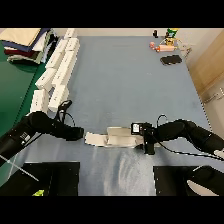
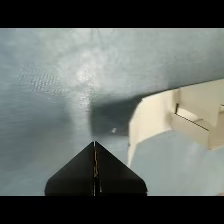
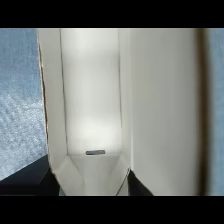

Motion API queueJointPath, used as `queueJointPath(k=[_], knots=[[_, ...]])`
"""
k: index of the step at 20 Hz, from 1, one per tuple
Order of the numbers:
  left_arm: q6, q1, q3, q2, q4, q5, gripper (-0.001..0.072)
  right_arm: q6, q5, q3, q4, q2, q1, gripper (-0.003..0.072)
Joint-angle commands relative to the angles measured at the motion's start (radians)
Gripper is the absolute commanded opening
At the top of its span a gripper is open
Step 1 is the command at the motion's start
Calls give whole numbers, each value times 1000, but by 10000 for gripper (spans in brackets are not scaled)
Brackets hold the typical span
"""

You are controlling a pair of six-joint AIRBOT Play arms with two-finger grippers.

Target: Fold the box.

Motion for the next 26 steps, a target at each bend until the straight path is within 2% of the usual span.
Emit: queueJointPath(k=[1, 4, 7, 8, 9, 10, 26], knots=[[10, -91, -26, -69, -161, 100, 14, 0, 0, 0, 0, 0, 1, 460], [10, -175, -26, -106, -215, 173, 15, 0, 0, 0, 0, 0, 1, 459], [10, -183, -13, -105, -232, 168, 17, 0, 0, 0, 0, 0, 1, 460], [10, -182, -5, -99, -232, 166, 68, 0, 0, 0, 0, 0, 1, 459], [6, -182, 4, -94, -232, 165, 338, 0, 0, 0, 0, 0, 1, 460], [-1, -182, 11, -90, -233, 164, 448, 0, 0, 0, 0, 0, 1, 460], [-38, -184, 47, -90, -300, 151, 451, 0, 0, 0, 0, 0, 1, 459]])
